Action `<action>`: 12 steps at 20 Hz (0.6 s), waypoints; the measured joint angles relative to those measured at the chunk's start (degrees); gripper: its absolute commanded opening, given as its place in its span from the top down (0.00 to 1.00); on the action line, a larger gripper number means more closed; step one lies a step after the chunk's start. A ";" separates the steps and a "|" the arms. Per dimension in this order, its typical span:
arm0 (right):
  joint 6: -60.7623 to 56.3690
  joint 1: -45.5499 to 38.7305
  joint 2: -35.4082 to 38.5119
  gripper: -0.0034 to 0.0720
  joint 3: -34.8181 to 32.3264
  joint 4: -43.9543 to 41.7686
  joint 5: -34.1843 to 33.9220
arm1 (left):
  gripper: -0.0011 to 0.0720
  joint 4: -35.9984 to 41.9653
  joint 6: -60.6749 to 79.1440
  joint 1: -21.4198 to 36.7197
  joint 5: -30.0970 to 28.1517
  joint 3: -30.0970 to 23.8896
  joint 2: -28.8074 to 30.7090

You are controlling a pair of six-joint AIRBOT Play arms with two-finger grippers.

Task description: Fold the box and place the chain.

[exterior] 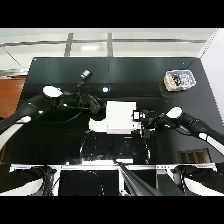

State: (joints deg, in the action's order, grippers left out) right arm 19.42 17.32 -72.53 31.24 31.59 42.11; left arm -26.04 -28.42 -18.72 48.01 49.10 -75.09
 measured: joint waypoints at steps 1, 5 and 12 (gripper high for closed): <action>0.00 0.00 0.00 0.65 0.00 0.00 0.00 | 0.95 -1.44 -0.63 1.01 1.33 -0.39 2.58; -0.02 0.00 0.00 0.65 0.00 0.00 0.00 | 0.92 -4.42 6.78 2.47 5.66 -6.73 9.97; -0.04 0.00 0.00 0.65 0.00 0.00 0.02 | 0.02 -14.56 30.51 -0.98 1.92 -11.54 11.61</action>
